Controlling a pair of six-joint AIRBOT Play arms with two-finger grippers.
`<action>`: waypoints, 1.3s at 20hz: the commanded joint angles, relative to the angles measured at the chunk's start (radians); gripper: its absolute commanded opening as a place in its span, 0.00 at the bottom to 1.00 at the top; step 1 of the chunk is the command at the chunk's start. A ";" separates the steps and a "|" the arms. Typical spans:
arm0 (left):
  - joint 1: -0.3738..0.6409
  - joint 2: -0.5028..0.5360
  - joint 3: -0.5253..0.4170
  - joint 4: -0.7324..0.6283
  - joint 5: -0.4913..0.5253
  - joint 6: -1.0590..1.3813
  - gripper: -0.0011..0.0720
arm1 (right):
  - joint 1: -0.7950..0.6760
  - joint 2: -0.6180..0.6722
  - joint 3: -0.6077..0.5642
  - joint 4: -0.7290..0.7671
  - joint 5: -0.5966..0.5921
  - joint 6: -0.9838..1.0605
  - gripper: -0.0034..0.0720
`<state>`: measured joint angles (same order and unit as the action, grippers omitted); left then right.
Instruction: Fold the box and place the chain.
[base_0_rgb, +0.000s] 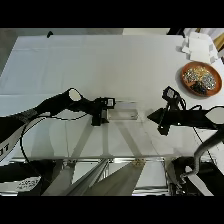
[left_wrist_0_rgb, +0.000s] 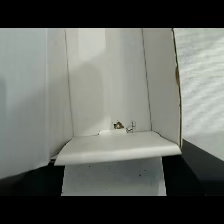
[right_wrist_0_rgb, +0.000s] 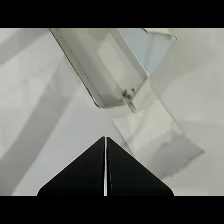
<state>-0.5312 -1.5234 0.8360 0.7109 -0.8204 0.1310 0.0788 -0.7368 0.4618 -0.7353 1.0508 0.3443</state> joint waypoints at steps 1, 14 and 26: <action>0.000 -0.001 0.000 0.002 -0.002 0.000 0.03 | 0.075 -0.026 0.000 0.136 -0.071 -0.064 0.07; 0.000 -0.001 0.000 0.002 -0.003 0.000 0.03 | 0.272 -0.435 0.120 0.455 -0.728 -0.103 0.06; 0.000 -0.001 0.000 0.002 -0.003 0.000 0.03 | 0.245 -0.459 0.122 -0.018 -0.527 0.281 0.06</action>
<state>-0.5308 -1.5246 0.8360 0.7132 -0.8207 0.1310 0.3252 -1.1976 0.5816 -0.7055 0.4755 0.5808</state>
